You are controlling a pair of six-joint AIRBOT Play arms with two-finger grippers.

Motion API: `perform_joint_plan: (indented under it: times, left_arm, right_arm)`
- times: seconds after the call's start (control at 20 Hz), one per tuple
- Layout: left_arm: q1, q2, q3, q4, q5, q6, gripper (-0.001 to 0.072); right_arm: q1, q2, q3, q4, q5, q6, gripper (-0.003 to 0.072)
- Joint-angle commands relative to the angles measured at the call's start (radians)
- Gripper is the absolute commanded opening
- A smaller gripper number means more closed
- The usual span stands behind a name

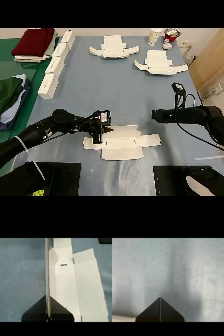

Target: Fold the box.

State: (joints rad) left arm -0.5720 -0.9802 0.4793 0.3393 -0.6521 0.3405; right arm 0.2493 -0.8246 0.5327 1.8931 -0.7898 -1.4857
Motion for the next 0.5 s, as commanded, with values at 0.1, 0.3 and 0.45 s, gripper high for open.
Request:
perform_joint_plan:
  times: [0.1, 0.3, 0.45]
  left_arm:
    - [0.0, 0.001, -0.001, 0.006, -0.039, -0.002, 0.0014]
    - [0.0, 0.0, -0.002, 0.011, -0.039, -0.081, 0.0014]
    - [-0.001, -0.008, -0.002, 0.071, -0.043, -0.154, 0.0014]
  right_arm:
    - [0.207, 0.104, 0.006, 0.042, -0.198, 0.015, 0.0]
    - [0.374, 0.115, 0.006, 0.014, -0.199, 0.016, 0.0]
    - [0.437, 0.115, 0.006, -0.068, -0.199, 0.076, 0.0]
